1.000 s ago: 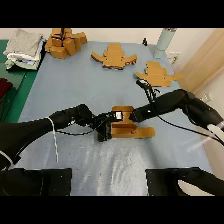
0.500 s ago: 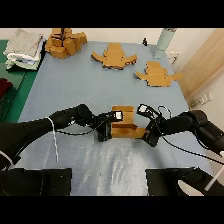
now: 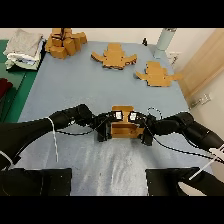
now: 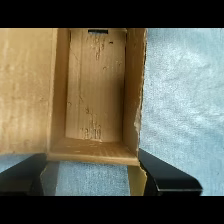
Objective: Fold the box.
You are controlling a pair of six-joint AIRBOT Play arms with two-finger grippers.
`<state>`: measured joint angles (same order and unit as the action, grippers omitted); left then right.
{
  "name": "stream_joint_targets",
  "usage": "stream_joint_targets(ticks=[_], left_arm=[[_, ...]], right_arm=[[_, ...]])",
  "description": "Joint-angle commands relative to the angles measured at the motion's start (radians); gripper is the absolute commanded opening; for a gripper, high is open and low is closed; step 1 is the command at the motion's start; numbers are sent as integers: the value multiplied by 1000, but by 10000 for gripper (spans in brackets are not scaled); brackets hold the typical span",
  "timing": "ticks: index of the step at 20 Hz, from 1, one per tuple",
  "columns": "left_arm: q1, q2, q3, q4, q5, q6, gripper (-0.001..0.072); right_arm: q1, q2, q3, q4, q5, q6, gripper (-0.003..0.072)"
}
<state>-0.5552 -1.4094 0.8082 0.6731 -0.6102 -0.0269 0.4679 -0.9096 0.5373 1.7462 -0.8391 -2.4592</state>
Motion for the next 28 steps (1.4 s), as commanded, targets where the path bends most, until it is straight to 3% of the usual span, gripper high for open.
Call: stream_joint_targets(ticks=[1, 2, 3, 4, 7, 8, 17, 18, 21, 23, 28], left_arm=[[0, 0, 1, 0, 0, 0, 522], [0, 0, 1, 0, 0, 0, 522], [0, -1, 1, 0, 0, 0, 522], [0, -1, 1, 0, 0, 0, 522], [0, 0, 1, 0, 0, 0, 522], [0, 0, 1, 0, 0, 0, 522], [0, 0, 1, 0, 0, 0, 522], [0, 0, 1, 0, 0, 0, 522], [0, 0, 1, 0, 0, 0, 522], [0, 0, 1, 0, 0, 0, 522], [0, 0, 1, 0, 0, 0, 522]], right_arm=[[21, -6, -1, -3, 51, -20, 506], [21, -6, -1, 0, 62, -42, 483], [21, -6, -1, 18, 72, -74, 371], [21, -6, -1, 42, 80, -105, 311], [21, -6, -1, 116, 98, -167, 270], [21, -6, -1, 128, 98, -181, 209], [21, -39, -1, 218, 132, -274, 191], [21, -41, -2, 218, 132, -274, 196], [21, -43, -2, 230, 129, -274, 465], [21, -43, -7, 249, 129, -276, 593], [20, -45, -13, 245, 133, -275, 575]])
